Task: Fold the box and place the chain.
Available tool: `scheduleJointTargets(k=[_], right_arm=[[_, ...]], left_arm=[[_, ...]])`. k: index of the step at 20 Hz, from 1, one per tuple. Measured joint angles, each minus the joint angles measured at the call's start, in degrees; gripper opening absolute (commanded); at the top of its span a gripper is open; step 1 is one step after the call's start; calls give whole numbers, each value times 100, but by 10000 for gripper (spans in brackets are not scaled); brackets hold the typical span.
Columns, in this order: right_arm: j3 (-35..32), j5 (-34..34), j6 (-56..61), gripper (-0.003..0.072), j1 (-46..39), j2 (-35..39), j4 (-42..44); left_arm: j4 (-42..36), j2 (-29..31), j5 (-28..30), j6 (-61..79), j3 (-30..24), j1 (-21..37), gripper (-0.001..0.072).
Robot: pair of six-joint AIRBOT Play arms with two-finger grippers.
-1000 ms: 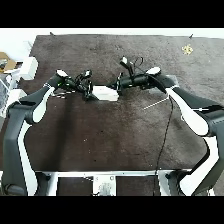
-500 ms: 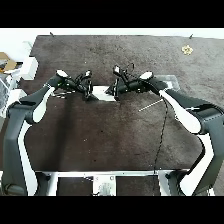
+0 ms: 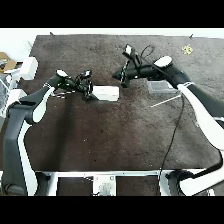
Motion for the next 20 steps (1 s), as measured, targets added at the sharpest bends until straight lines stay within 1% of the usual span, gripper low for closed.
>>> scheduleJointTargets(k=[1,3,5,6,9,11,13,16,17,19,20], right_arm=[[-120,-210,195,-3,-22,361,-22],[-612,-706,612,-2,-33,1156,-254],[-1432,-1451,999,-2,-31,2116,-505],[-1912,-1871,1141,-1,-37,2586,-616],[-3654,-3200,1456,0,-42,4151,-800],[-4841,-3945,1569,-1,-48,5104,-855],[-5939,-4542,1639,0,-46,5936,-761],[-7224,-5235,1694,0,-46,6918,-417],[-7552,-5375,1698,-1,-46,7169,-323],[-7978,-5613,1707,-1,-46,7501,-199],[-8100,-5674,1716,0,-46,7600,-155]], left_arm=[[2,0,0,7,0,0,411],[2,0,2,9,0,0,411],[0,0,2,11,0,0,411],[-2,0,2,13,0,0,411],[-13,0,0,13,0,0,411],[-44,-2,0,15,0,0,411],[-79,-2,2,15,-4,2,411],[-114,-4,0,15,-4,2,411],[-133,-4,-2,13,-4,2,410],[-186,-4,-4,9,-4,2,408],[-216,-4,-7,-7,-4,2,333]])
